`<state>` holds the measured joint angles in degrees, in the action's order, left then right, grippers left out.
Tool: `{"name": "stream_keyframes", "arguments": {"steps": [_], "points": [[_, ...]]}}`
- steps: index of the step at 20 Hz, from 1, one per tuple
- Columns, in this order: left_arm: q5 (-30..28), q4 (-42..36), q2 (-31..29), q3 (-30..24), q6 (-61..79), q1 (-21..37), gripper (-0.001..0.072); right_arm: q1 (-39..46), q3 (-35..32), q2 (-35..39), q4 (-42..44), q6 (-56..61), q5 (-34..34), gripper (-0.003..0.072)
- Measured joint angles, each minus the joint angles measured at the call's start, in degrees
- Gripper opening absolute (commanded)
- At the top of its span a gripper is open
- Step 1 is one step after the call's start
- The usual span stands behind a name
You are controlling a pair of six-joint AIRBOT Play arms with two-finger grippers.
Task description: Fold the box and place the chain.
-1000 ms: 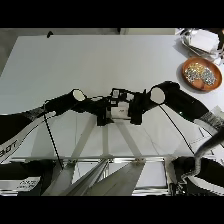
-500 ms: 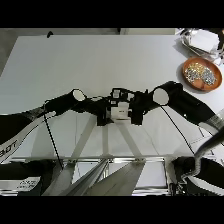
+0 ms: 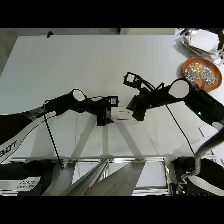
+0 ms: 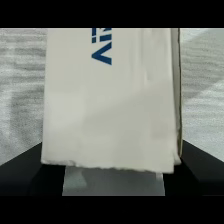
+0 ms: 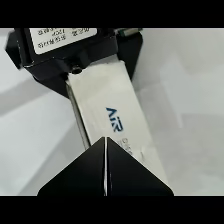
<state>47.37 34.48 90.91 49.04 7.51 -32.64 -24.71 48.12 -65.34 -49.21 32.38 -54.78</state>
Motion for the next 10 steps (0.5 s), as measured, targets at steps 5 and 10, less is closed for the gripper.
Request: {"name": "stream_keyframes", "arguments": {"steps": [5,10], "points": [[0.00,-0.02,0.00,0.00,0.00,0.00,0.0252,1.60,-7.74,-0.59,11.30,-7.52,3.87,0.0003],[-0.02,-0.02,0.00,0.00,0.02,0.00,0.0252,1.90,-10.54,-2.47,15.89,-11.19,5.97,0.0003]]}}
